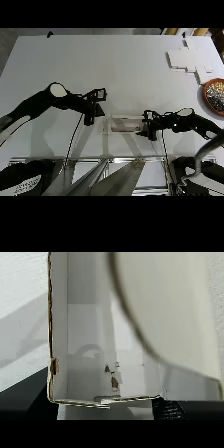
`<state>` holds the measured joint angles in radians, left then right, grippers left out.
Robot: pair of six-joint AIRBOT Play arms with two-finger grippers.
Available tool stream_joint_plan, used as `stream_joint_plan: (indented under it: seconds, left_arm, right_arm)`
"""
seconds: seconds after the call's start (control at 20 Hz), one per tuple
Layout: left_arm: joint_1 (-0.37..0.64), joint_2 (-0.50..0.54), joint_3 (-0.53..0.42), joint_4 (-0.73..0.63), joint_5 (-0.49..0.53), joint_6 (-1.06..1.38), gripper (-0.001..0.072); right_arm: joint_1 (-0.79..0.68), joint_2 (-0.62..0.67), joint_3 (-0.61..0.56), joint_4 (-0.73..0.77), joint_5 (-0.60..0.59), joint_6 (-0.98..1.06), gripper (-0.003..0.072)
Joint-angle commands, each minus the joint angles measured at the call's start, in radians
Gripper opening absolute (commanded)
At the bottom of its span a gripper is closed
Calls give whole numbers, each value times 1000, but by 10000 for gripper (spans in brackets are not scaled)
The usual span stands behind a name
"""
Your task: Fold the box and place the chain.
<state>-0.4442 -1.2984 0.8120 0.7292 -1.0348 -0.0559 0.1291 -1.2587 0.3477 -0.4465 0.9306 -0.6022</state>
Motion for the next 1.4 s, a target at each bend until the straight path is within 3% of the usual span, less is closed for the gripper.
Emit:
stream_joint_plan:
  seconds: [0.0,0.15,0.25,0.4,0.5,0.6,0.9,1.2,1.35]
  left_arm:
    - [-12,98,0,73,-106,-106,5]
    - [-155,144,0,69,-78,-145,6]
    - [-279,140,0,52,14,-169,11]
    - [-402,119,0,32,324,-201,8]
    - [-415,88,2,-87,556,-196,7]
    - [-391,36,24,-170,649,-145,5]
    - [-302,-219,206,-183,434,-127,5]
    - [-278,-295,214,-162,299,-124,6]
    - [-272,-265,214,-42,187,-135,8]
  right_arm:
    - [0,0,0,-1,1,-1,337]
    - [0,0,0,-1,1,-1,337]
    - [0,0,0,-1,1,-1,337]
    - [0,0,0,-1,1,-1,337]
    - [0,0,0,-1,1,-1,337]
    - [0,0,0,-1,1,-1,337]
    - [0,0,0,-1,1,-1,337]
    - [0,0,0,-1,1,-1,337]
    - [0,0,0,-1,1,-1,337]
